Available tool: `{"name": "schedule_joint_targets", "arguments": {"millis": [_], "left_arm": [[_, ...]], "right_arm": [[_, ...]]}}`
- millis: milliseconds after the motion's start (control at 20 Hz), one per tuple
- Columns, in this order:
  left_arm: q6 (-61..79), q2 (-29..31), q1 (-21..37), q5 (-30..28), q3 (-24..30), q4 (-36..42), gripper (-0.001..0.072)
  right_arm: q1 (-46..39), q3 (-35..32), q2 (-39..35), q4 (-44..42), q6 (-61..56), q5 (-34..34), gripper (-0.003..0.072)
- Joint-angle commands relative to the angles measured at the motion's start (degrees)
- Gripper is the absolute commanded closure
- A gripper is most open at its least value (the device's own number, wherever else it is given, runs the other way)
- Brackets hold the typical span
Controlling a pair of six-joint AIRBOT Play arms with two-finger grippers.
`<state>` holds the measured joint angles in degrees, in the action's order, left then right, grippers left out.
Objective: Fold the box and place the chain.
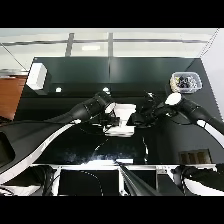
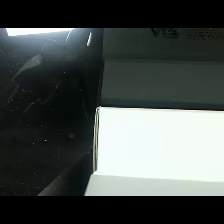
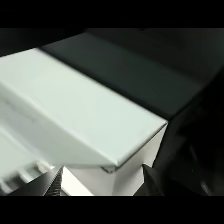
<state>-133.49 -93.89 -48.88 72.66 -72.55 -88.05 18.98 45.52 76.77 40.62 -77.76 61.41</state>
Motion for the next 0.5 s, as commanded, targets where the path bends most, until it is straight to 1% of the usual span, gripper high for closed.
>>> {"name": "schedule_joint_targets", "arguments": {"millis": [0,50,100,350,400,450], "left_arm": [[0.0,0.0,0.0,0.0,0.0,0.0,0.0683],[0.0,0.0,0.0,0.0,0.0,0.0,0.0683],[0.0,0.0,0.0,0.0,0.0,0.0,0.0682],[0.0,0.0,0.0,0.0,0.0,0.0,0.0683],[0.0,0.0,0.0,0.0,0.0,0.0,0.0683],[0.0,0.0,0.0,0.0,0.0,0.0,0.0683]], "right_arm": [[6.2,3.8,0.0,14.6,-15.6,-4.1,0.0155],[7.5,4.6,0.0,18.3,-19.0,-4.1,0.0156],[9.0,5.3,0.0,21.8,-22.3,-4.0,0.0212],[16.7,7.3,0.0,36.2,-39.2,-2.3,0.022],[17.6,7.3,0.1,37.4,-40.5,-2.0,0.0333],[18.3,7.3,0.1,38.3,-41.7,-1.7,0.0332]]}}
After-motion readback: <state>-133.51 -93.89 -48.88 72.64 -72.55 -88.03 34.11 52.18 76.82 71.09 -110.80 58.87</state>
